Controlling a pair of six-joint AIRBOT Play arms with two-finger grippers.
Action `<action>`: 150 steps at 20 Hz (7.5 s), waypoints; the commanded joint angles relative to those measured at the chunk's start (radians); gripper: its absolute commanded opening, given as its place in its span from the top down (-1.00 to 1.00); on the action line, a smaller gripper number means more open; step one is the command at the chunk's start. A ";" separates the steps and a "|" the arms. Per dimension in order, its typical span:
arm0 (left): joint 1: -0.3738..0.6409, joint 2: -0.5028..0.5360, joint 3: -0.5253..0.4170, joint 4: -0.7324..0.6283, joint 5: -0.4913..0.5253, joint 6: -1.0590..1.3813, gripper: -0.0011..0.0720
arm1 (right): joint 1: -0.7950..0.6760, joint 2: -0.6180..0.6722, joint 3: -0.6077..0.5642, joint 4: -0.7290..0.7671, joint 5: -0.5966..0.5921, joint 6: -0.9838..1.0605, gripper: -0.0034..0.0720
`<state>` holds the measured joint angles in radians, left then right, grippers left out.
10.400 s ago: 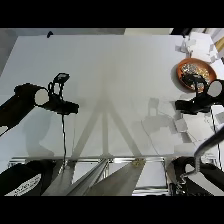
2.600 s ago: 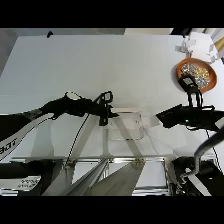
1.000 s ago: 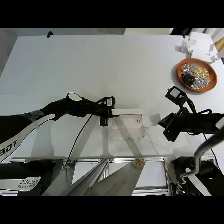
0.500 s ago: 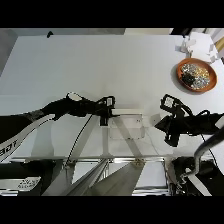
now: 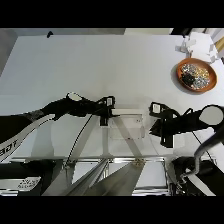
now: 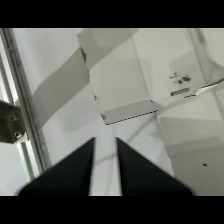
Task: Fold the box and place the chain.
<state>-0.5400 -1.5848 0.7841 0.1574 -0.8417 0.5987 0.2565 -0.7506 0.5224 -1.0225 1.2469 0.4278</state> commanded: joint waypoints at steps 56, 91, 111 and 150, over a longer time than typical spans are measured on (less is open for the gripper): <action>0.002 0.047 0.002 0.147 0.045 -0.199 0.94 | 0.242 0.264 -0.278 -0.121 -0.444 0.061 -0.48; 0.002 0.047 0.002 0.147 0.045 -0.199 0.94 | 0.315 -0.016 -0.270 -0.115 -0.772 -0.085 -0.91; 0.002 0.047 0.002 0.147 0.045 -0.199 0.94 | 0.089 -0.109 -0.213 0.312 -0.662 -0.542 -0.91; 0.002 0.047 0.002 0.147 0.045 -0.199 0.94 | -0.070 -0.579 -0.055 0.600 -0.425 -1.038 -0.45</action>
<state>-0.5381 -1.5383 0.7849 0.3050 -0.7982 0.3996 0.1856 -1.3121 0.4660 -0.4076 0.8242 -0.6106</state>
